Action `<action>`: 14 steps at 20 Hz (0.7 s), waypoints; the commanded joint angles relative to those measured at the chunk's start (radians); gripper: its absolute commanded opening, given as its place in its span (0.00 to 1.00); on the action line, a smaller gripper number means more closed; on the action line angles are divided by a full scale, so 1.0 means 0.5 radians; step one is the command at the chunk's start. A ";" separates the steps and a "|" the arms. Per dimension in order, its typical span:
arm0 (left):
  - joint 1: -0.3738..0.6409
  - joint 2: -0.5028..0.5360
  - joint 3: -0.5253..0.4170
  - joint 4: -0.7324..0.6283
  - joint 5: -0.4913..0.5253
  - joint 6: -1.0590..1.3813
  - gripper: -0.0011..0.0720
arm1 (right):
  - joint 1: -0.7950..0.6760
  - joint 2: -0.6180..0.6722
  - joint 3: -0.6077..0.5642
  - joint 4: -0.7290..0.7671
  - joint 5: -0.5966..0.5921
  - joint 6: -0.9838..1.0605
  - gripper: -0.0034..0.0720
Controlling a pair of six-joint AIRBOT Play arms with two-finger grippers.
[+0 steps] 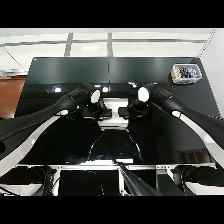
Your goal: Fold the box and place the chain.
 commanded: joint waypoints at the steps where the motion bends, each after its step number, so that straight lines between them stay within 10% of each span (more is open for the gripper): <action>1: 0.002 -0.002 0.002 0.000 0.001 0.001 0.06 | 0.125 -0.058 0.083 -0.364 0.054 0.435 0.45; 8: 0.002 -0.002 0.002 0.000 0.001 0.001 0.06 | 0.161 -0.134 0.085 -0.354 0.111 0.672 0.44; 10: 0.002 -0.002 0.002 0.000 0.001 0.001 0.05 | 0.161 -0.135 0.085 -0.302 0.105 0.671 0.10; 14: 0.002 -0.002 0.002 0.000 0.001 0.001 0.06 | 0.159 -0.135 0.085 -0.263 0.105 0.678 0.07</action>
